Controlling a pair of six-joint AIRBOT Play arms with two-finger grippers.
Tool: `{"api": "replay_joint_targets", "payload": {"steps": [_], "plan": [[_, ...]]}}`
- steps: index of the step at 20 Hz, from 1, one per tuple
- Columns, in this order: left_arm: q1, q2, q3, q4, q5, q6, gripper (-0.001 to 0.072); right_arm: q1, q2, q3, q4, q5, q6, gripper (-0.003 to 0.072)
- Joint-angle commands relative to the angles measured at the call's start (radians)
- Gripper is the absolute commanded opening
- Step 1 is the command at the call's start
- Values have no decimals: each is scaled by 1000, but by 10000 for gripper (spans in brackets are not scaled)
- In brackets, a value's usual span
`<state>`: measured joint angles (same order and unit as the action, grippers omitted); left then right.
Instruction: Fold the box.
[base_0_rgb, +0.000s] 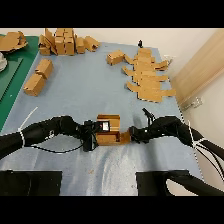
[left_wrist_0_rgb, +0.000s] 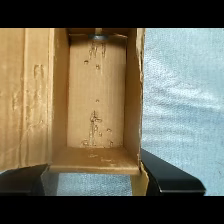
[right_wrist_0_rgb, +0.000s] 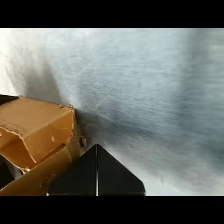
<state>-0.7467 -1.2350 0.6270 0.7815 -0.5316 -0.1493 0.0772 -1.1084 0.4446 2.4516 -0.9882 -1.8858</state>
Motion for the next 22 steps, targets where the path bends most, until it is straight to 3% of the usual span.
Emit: {"api": "replay_joint_targets", "payload": {"steps": [1, 7, 9, 22], "plan": [[0, 0, 0, 0, 0, 0, 469, 47, 7, 1, 36, 6, 0, 2], [0, 0, 0, 0, 0, 0, 469, 64, 116, 18, 30, 47, -18, 18], [0, 0, 0, 0, 0, 0, 469, 64, 121, 17, 30, 47, -15, 237], [0, 0, 0, 0, 0, 0, 469, 64, 157, 18, 35, 44, 20, 245]]}}
